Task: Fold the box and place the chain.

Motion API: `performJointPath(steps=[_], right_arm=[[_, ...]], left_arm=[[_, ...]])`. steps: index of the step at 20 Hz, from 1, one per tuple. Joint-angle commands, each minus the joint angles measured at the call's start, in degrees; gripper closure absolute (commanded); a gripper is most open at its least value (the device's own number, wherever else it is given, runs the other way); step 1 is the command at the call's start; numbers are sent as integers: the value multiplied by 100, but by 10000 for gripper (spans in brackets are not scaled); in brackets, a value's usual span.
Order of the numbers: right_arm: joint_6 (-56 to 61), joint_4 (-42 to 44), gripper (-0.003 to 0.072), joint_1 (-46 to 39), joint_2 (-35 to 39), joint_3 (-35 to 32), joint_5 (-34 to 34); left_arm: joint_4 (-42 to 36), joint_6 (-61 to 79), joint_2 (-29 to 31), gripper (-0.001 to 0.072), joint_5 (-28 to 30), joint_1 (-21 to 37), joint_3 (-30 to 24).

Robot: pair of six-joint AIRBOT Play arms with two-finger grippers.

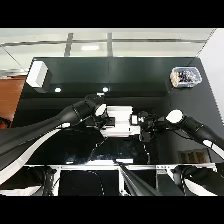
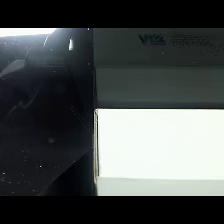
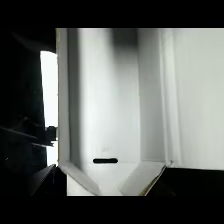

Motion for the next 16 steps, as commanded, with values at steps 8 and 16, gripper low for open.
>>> performJointPath(steps=[8,16], right_arm=[[90,-321,550,4,90,4,79],[92,1373,548,264,-308,4,-352]], left_arm=[[20,50,0,682,24,7,4],[20,94,2,682,-20,7,4]])
